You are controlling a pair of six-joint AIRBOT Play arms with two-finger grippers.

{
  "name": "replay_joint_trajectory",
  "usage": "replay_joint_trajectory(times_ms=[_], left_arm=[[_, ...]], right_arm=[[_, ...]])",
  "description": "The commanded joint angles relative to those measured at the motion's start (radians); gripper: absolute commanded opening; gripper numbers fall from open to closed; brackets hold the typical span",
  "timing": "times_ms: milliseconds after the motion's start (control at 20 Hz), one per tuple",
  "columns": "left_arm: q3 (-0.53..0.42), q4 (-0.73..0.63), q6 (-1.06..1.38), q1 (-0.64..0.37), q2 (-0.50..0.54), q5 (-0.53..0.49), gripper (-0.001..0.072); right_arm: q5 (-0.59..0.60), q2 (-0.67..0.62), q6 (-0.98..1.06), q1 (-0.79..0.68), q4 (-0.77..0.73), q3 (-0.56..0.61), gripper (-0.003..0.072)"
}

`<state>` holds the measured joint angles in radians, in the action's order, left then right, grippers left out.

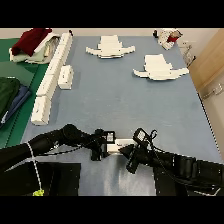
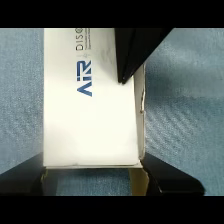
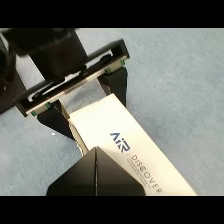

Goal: Fold the box.

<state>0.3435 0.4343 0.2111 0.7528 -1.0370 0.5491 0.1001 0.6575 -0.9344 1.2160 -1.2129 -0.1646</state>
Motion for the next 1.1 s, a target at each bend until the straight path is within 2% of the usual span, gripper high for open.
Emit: replay_joint_trajectory(times_ms=[0,200,550,650,900,1050], left_arm=[[0.000,0.000,0.000,0.000,0.000,0.000,0.0523],[0.000,0.000,0.000,0.000,0.000,0.000,0.0522],[0.000,0.000,0.000,0.000,0.000,0.000,0.0522],[0.000,0.000,0.000,0.000,0.000,0.000,0.0523],[0.000,0.000,0.000,0.000,0.000,0.000,0.0522],[0.000,0.000,0.000,0.000,0.000,0.000,0.0522]], right_arm=[[-0.018,0.052,0.011,-0.001,-0.024,0.019,0.0006],[-0.022,0.076,0.011,0.000,-0.034,0.019,0.0006],[-0.002,-0.010,0.011,-0.001,-0.016,0.016,0.0006],[0.076,-0.037,0.011,-0.001,0.026,-0.014,0.0007],[0.428,-0.054,-0.011,-0.002,0.155,-0.188,0.0004],[0.534,-0.053,-0.173,-0.060,0.106,-0.271,0.0001]])
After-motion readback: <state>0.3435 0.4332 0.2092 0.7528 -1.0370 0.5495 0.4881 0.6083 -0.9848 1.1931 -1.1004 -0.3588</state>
